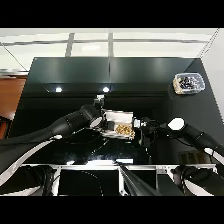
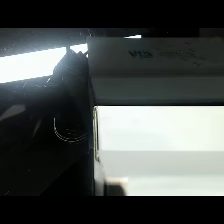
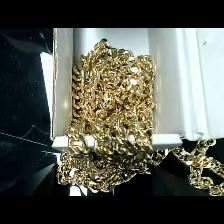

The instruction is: Fold the box and place the chain.

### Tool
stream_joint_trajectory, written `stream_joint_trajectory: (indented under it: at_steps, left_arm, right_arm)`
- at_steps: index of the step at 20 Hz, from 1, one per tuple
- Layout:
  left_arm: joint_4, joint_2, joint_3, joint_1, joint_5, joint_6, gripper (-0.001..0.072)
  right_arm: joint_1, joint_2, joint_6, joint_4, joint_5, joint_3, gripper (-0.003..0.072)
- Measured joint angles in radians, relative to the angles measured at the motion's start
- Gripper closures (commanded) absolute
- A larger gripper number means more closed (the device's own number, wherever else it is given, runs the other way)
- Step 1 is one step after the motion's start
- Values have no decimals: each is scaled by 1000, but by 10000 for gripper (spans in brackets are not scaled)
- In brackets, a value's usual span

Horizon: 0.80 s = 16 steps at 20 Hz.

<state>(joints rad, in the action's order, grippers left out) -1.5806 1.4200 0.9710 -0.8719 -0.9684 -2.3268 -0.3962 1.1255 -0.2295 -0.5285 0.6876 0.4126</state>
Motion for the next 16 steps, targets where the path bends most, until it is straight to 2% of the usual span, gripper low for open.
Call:
stream_joint_trajectory:
  at_steps: [1,2,3,4,6,8,16]
  left_arm:
    - [0,0,0,0,0,0,681]
    - [0,0,0,0,0,0,681]
    - [0,0,0,0,0,0,681]
    - [0,0,0,0,0,0,681]
    - [0,0,0,0,0,1,681]
    - [0,0,0,0,0,1,681]
    - [0,0,0,0,0,0,681]
  right_arm:
    - [0,2,-2,-2,0,0,-34]
    - [0,3,-3,-3,0,0,56]
    - [0,5,-5,-6,-1,0,58]
    - [0,5,-5,-8,-1,0,146]
    - [0,6,-3,-10,-4,0,272]
    - [0,6,9,-10,-10,0,682]
    - [6,-31,131,-45,-36,-1,680]
